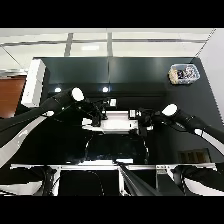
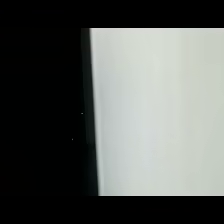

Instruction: Fold the box and place the chain.

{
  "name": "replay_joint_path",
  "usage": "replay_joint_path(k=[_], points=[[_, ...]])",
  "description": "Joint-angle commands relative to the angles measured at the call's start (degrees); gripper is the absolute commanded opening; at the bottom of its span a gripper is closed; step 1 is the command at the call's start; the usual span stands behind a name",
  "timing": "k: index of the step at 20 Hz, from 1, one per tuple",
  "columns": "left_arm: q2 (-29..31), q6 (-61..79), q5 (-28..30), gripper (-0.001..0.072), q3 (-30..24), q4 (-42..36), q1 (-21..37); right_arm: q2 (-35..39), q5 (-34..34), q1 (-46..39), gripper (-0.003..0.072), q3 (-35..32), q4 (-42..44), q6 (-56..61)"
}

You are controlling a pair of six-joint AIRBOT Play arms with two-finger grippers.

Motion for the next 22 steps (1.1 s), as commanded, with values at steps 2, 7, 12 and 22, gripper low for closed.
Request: replay_joint_path(k=[2,7,12,22], points=[[-0.04,0.02,0.0,0.0027,0.07,0.04,0.0,-0.04,0.39,-0.44,0.0707,0.04,-0.09,0.17],[-0.04,0.02,-0.04,0.0027,0.07,0.04,0.0,-0.04,0.33,-0.37,0.0707,0.07,-0.13,0.17],[-0.04,0.02,-0.04,0.0027,0.07,0.02,0.0,-0.04,0.33,-0.37,0.0706,0.04,-0.13,0.17],[0.5,-3.52,-1.33,0.0633,1.64,0.83,0.02,-0.04,0.33,-0.35,0.0474,0.04,-0.2,0.2]])
